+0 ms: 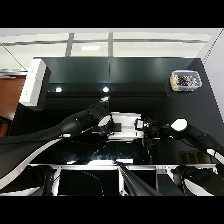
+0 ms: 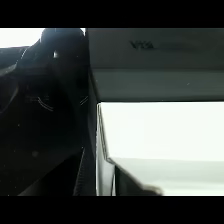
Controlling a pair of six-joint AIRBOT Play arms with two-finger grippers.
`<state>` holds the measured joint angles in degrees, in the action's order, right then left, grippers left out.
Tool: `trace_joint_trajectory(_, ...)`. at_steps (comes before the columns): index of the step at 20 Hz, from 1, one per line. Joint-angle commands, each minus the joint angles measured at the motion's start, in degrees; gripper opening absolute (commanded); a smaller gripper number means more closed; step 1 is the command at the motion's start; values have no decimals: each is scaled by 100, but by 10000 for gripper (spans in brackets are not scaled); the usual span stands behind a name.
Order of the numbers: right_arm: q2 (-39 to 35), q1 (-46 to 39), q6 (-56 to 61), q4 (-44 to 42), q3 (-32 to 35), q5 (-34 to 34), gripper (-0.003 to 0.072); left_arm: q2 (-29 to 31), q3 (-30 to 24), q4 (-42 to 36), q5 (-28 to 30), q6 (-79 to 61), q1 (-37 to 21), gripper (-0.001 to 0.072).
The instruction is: Fold the box and place the chain.
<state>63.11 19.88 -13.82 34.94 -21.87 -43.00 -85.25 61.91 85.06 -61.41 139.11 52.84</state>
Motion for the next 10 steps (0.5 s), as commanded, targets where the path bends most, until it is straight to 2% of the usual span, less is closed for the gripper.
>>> trace_joint_trajectory(1,2,0,0,-2,2,2,464,-46,35,66,-57,177,2,226)
trace_joint_trajectory(10,2,0,0,0,2,2,464,-109,42,35,94,238,4,226)
